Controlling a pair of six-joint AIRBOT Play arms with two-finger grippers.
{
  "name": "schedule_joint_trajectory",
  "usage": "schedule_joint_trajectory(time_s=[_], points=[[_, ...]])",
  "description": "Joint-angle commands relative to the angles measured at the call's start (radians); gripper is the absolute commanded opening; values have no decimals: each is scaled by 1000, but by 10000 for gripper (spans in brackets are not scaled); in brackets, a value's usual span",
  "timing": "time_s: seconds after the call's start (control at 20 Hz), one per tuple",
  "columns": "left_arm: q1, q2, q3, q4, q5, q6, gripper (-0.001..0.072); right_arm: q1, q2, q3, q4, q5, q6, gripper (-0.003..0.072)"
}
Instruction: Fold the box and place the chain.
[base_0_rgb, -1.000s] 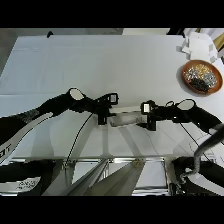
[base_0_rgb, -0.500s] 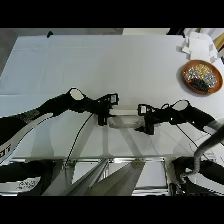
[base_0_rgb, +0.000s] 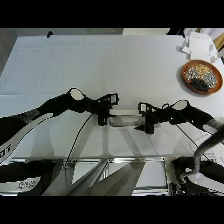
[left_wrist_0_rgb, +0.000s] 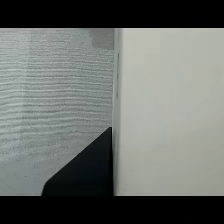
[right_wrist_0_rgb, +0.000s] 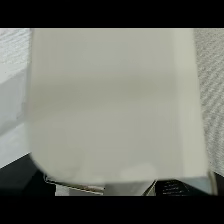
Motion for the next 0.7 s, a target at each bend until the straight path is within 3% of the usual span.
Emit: schedule_joint_trajectory(time_s=[0.0, 0.65], points=[[0, 0, 1, 0, 0, 0, 11, -4, -1, 0, 2, -11, -8, 522], [0, 0, 1, 0, 0, 0, 11, -4, -1, 0, -6, -52, -58, 521]])
